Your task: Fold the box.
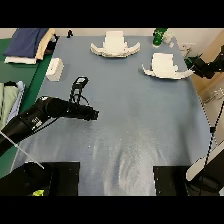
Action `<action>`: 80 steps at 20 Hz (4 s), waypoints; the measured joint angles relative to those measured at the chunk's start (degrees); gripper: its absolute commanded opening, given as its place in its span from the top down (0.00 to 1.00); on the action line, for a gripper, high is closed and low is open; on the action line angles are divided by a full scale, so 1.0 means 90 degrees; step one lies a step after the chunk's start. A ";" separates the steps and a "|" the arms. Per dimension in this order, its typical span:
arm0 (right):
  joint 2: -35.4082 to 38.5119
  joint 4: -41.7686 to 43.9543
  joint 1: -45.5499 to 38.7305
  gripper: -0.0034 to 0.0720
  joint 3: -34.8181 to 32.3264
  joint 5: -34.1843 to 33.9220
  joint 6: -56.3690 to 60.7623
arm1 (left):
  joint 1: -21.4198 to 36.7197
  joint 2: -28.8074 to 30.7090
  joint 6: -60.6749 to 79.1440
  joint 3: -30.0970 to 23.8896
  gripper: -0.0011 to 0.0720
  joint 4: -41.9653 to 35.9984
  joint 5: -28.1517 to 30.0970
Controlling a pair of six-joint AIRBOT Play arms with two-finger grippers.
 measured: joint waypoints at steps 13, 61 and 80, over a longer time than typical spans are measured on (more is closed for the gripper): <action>-0.0289 0.0138 0.0032 0.56 0.0255 0.0529 -0.0272 | 0.0000 0.0000 0.0000 0.0000 0.97 0.0000 0.0005; 0.5637 0.1355 0.1552 0.96 -0.7159 -0.0352 -0.1447 | 0.0000 0.0000 0.0000 0.0000 0.97 0.0000 0.0005; 0.6317 -0.0199 0.1984 0.57 -0.8053 -0.1464 -0.0498 | 0.0000 -0.0002 0.0000 0.0000 0.97 0.0000 0.0005</action>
